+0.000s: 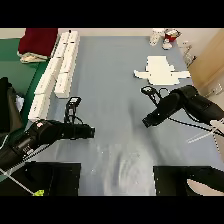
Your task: Fold the box.
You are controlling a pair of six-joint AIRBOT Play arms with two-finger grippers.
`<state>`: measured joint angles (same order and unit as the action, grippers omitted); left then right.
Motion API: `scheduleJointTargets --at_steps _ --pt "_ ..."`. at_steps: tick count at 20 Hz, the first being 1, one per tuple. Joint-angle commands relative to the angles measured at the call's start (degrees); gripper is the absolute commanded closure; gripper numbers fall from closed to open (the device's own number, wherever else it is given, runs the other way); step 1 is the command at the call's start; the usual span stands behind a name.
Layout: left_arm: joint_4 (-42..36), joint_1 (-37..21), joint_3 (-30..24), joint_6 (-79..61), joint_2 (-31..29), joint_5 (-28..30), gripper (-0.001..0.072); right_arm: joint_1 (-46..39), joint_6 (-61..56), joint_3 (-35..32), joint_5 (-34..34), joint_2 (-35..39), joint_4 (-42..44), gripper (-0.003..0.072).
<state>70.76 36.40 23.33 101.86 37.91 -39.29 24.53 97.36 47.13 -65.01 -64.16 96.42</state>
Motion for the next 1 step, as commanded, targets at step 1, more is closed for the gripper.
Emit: scheduleJointTargets --at_steps 1 --pt "-0.5 0.8 -0.4 0.7 0.0 1.0 0.0696 0.0 0.0 0.0 0.0 0.0 0.0 0.0683"
